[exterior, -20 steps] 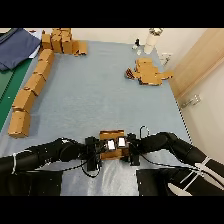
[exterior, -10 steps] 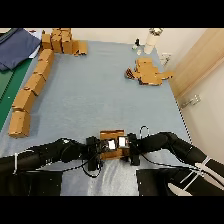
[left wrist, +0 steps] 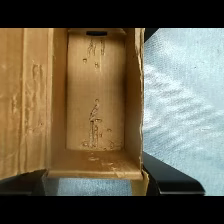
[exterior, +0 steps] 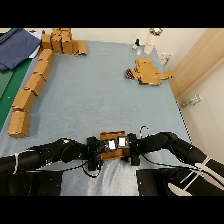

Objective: Fold the box.

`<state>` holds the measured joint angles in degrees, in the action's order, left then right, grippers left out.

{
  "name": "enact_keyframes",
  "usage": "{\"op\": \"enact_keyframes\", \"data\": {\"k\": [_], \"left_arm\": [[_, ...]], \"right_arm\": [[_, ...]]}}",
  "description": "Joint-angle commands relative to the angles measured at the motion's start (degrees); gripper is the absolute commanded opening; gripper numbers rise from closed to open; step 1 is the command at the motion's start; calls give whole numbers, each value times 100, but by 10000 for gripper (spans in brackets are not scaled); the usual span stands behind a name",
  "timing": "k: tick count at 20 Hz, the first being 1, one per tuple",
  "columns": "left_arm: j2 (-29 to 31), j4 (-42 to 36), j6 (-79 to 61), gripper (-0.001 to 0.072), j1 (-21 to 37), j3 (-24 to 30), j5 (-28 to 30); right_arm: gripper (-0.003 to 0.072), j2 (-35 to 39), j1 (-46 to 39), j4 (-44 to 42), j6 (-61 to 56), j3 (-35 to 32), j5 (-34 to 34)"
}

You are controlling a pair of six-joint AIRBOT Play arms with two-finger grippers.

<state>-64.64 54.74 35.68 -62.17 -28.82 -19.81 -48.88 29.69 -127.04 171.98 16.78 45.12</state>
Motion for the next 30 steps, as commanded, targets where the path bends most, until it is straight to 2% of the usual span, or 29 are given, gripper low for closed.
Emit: {"op": "enact_keyframes", "data": {"k": [1, 26, 29, 30], "left_arm": [[0, 11, -17, 411, 0, -4, -9], [0, 11, -15, 411, 0, -4, -11], [0, 13, -15, 411, 2, -4, -9], [0, 13, -15, 411, 2, -4, -9]], "right_arm": [[578, 2, 7, -2, -2, 7, -2], [578, 2, 4, -28, -2, 7, 164], [639, 2, 7, -26, -2, 7, 671], [720, 4, 4, -7, -4, 9, 841]]}}
